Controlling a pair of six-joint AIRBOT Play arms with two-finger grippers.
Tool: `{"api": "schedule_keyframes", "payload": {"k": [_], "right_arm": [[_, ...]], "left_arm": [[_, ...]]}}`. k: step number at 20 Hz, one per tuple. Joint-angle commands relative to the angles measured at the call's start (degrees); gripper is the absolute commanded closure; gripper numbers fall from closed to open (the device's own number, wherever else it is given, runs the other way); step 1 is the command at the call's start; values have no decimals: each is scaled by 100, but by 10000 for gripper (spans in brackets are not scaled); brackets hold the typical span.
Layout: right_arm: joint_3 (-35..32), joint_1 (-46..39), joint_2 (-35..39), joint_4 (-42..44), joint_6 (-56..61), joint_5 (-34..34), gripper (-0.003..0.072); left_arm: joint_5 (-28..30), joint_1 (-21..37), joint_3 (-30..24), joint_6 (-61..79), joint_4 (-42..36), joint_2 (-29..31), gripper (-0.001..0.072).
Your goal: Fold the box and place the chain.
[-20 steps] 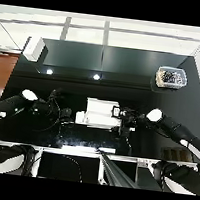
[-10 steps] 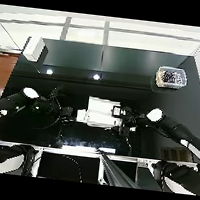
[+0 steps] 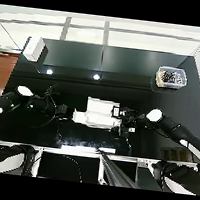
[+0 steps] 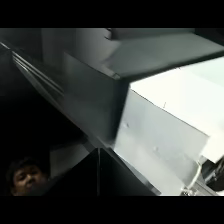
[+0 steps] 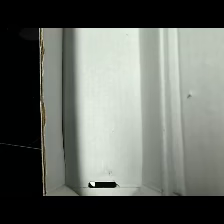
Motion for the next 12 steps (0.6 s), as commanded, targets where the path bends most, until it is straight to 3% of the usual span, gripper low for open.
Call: {"api": "schedule_keyframes", "payload": {"k": [1,5,10,12], "right_arm": [[2,0,4,-7,2,-11,452],[2,0,4,-7,4,-13,452],[2,0,4,-7,4,-13,452],[2,0,4,-7,4,-13,453]], "left_arm": [[317,-9,-2,2,-37,-4,684],[695,-415,-2,2,-74,-4,684],[671,-861,-2,4,-188,-210,683],[632,-896,-2,361,-619,-391,683]]}}
